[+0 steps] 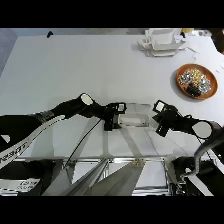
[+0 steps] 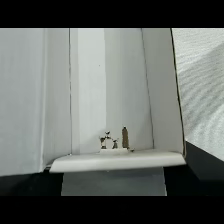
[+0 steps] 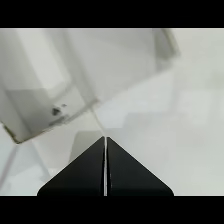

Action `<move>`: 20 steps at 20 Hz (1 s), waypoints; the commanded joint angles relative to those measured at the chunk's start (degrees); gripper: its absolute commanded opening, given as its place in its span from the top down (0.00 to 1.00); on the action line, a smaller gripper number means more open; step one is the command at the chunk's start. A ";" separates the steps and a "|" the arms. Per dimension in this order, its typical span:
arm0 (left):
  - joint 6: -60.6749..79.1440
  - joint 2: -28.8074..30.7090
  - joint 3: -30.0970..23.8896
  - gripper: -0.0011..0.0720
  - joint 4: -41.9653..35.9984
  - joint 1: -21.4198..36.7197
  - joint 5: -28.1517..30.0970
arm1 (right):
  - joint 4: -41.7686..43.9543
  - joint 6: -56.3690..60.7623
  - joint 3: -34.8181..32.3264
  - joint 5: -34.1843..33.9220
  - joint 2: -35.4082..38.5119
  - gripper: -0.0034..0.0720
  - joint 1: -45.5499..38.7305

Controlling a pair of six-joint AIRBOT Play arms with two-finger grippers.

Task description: Fold the box and place the chain.

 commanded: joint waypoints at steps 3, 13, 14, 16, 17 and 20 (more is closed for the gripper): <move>0.00 0.04 -0.02 0.97 0.00 -0.02 0.00 | -13.00 31.47 0.04 -5.01 2.84 0.93 -0.02; 0.00 0.04 -0.02 0.97 0.00 -0.02 0.02 | -5.18 48.70 0.09 0.96 -7.23 0.93 -12.26; 0.00 0.04 -0.02 0.97 0.00 -0.02 0.00 | -1.44 48.06 0.09 2.45 -9.35 0.93 -12.26; 0.00 0.04 -0.02 0.97 0.02 -0.02 0.02 | 4.26 43.71 0.09 5.22 -12.52 0.93 -12.26; 0.00 0.04 -0.02 0.97 0.00 -0.02 0.00 | 5.86 42.07 0.09 6.58 -13.49 0.93 -12.26; 0.00 0.04 -0.02 0.97 0.00 -0.02 0.00 | 10.54 37.97 0.09 10.38 -14.27 0.93 -12.26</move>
